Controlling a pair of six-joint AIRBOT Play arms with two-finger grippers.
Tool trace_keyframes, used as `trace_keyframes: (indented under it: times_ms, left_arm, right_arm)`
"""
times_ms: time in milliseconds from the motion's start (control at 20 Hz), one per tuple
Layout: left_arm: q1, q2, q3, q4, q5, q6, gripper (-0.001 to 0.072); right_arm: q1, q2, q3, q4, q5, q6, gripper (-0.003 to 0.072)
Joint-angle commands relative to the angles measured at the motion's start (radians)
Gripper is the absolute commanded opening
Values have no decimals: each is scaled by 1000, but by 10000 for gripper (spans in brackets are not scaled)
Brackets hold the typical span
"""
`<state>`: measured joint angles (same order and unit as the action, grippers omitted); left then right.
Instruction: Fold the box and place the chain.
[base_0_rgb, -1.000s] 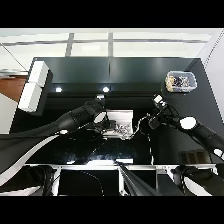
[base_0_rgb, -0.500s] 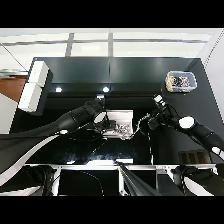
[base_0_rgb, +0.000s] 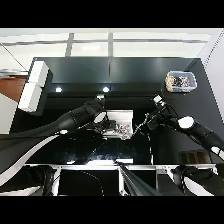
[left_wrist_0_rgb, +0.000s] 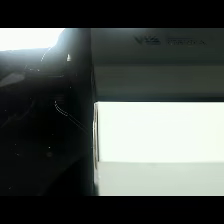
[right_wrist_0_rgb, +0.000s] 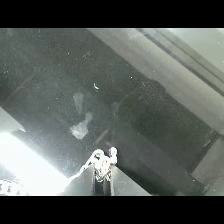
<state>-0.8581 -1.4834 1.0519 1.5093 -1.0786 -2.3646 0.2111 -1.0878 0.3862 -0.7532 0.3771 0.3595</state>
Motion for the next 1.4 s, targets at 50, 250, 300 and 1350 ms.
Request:
trace_keyframes:
  times_ms: [50,250,300,1350]
  left_arm:
    - [1,0,0,0,0,0,31]
    - [1,0,0,0,0,0,31]
    - [1,0,0,0,0,0,31]
    - [1,0,0,-3,-1,0,31]
  right_arm:
    - [-2,21,11,0,32,1,59]
    - [-1,57,90,-3,162,37,58]
    - [-1,68,119,3,192,61,58]
    - [-3,343,817,122,727,244,40]
